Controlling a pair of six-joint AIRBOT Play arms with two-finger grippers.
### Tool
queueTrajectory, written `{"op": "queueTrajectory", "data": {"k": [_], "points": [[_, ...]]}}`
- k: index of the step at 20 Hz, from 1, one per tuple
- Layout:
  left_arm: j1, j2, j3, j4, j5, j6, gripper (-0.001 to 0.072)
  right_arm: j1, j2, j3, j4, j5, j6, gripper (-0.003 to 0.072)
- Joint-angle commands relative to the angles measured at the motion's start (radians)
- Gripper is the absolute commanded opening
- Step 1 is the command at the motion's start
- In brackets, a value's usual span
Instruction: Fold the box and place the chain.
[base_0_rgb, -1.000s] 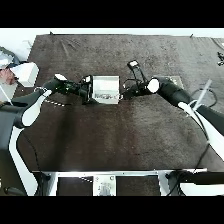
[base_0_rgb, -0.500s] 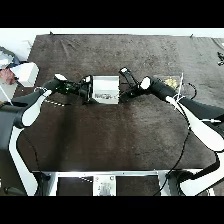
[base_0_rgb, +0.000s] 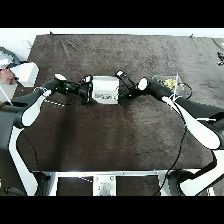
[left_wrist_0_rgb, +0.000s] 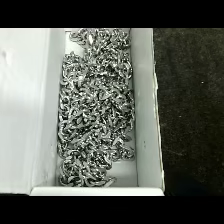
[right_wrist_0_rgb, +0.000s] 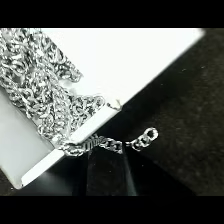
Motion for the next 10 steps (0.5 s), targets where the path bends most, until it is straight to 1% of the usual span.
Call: {"op": "queueTrajectory", "data": {"k": [1, 2, 4, 5, 8, 10], "points": [[0.0, 0.0, 0.0, 0.0, 0.0, 0.0, 0.0362, 0.007, -0.024, 0.003, 0.001, -0.004, -0.01, 0.0087], [0.0, 0.0, 0.0, 0.0, 0.0, 0.0, 0.0362, 0.006, -0.016, 0.003, 0.002, -0.004, -0.009, -0.0015], [0.0, 0.0, 0.0, 0.0, 0.0, 0.0, 0.0362, 0.006, 0.032, 0.003, 0.003, 0.002, -0.001, -0.0014], [0.0, 0.0, 0.0, 0.0, 0.0, 0.0, 0.0362, 0.006, 0.076, 0.003, 0.014, 0.013, -0.001, -0.0015], [0.0, 0.0, 0.0, 0.0, 0.0, 0.0, 0.0362, 0.007, 0.223, 0.003, 0.079, 0.023, -0.002, -0.0015], [0.0, 0.0, 0.0, 0.0, 0.0, 0.0, 0.0362, 0.014, 0.286, 0.003, 0.14, -0.004, -0.002, -0.0015]]}}
